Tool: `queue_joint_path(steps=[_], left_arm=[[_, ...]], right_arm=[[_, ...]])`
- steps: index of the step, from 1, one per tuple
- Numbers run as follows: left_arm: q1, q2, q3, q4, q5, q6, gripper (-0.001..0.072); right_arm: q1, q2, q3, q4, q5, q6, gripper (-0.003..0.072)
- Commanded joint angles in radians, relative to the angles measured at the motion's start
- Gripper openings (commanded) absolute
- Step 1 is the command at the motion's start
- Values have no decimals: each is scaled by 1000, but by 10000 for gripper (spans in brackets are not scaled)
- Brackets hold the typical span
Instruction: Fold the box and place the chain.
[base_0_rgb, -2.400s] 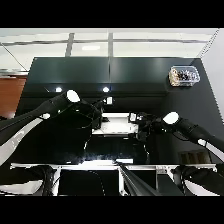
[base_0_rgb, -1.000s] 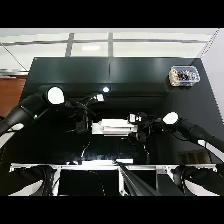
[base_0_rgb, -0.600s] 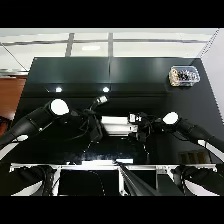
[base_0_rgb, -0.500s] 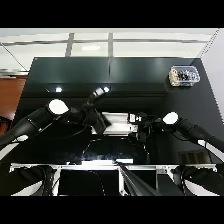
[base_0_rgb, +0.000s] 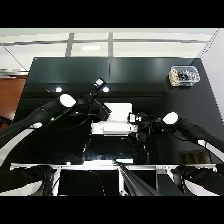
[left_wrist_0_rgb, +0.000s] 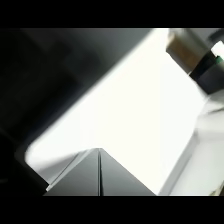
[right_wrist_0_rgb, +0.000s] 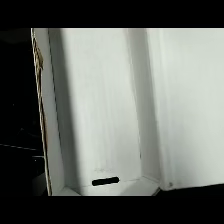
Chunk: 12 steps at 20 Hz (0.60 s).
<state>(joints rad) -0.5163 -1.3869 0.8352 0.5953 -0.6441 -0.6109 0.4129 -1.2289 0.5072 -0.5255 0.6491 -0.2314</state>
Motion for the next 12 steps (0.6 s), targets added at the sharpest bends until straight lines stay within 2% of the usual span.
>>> queue_joint_path(steps=[1,3,6,9,12], left_arm=[[5,-71,30,83,-111,-24,28],[5,-92,39,92,-190,14,28],[13,-77,80,145,-195,-8,28],[56,18,124,217,-241,-80,28],[140,146,100,260,-397,-80,28]], right_arm=[[1,-1,0,1,0,0,159],[1,-1,0,1,0,0,159],[1,-1,0,1,0,0,159],[1,-1,0,1,0,1,159],[1,-1,0,1,0,0,159]])
